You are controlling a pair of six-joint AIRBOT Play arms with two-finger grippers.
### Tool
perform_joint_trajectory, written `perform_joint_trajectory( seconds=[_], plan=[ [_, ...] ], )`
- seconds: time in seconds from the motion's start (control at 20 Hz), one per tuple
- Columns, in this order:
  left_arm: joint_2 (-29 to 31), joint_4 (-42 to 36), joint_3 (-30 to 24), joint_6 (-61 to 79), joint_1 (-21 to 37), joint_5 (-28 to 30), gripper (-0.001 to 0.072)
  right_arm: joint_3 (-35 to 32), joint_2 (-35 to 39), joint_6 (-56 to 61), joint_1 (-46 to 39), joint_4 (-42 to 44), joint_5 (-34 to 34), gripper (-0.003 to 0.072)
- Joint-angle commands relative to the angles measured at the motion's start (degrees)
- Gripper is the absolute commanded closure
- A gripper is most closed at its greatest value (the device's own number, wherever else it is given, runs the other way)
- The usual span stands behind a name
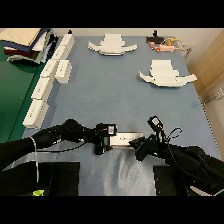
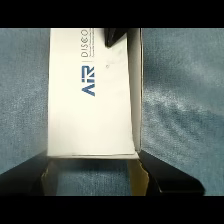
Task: Fold the box.
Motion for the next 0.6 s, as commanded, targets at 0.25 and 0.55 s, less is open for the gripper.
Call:
perform_joint_trajectory(
  seconds=[0.25, 0.55],
  plan=[
    [-0.04, 0.0, 0.0, 0.0, 0.07, 0.0, 0.0182, 4.37, 7.76, -0.11, 0.0, -1.64, 0.87, 0.0684],
    [-0.04, 0.0, 0.0, 0.0, 0.07, 0.0, 0.0182, 5.55, 8.22, 0.15, -0.92, -4.85, 0.7, 0.0683]
  ],
)
